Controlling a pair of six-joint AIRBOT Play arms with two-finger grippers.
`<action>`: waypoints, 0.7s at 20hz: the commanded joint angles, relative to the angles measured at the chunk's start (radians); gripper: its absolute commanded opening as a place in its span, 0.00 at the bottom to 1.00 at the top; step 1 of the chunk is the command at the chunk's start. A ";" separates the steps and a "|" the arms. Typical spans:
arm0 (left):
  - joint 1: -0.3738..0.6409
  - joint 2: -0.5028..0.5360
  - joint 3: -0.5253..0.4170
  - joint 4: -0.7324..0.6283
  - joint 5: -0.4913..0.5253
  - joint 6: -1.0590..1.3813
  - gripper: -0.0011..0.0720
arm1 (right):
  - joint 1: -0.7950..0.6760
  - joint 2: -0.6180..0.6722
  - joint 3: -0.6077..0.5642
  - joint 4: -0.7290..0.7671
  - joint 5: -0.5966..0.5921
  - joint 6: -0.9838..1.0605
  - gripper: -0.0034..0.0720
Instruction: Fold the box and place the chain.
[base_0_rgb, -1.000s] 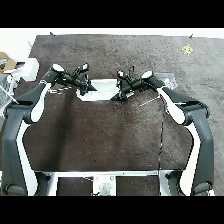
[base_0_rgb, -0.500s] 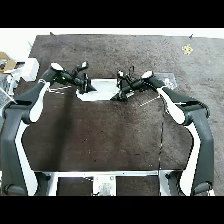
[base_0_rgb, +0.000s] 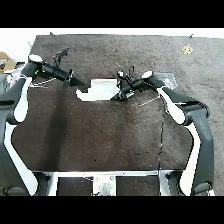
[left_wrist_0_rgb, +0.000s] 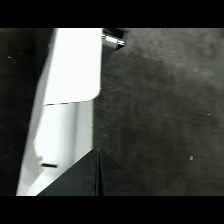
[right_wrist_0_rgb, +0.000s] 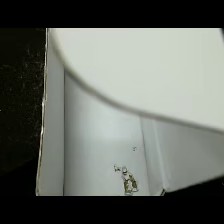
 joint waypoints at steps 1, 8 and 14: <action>-0.043 0.006 -0.026 -0.019 0.043 -0.056 0.04 | 0.000 -0.001 0.000 0.000 0.000 0.000 0.63; -0.158 0.002 -0.032 0.024 0.280 -0.055 0.03 | 0.000 -0.001 0.000 0.000 0.000 0.000 0.63; -0.161 0.002 -0.032 0.024 0.493 -0.056 0.03 | 0.000 -0.001 0.000 0.000 0.000 0.000 0.63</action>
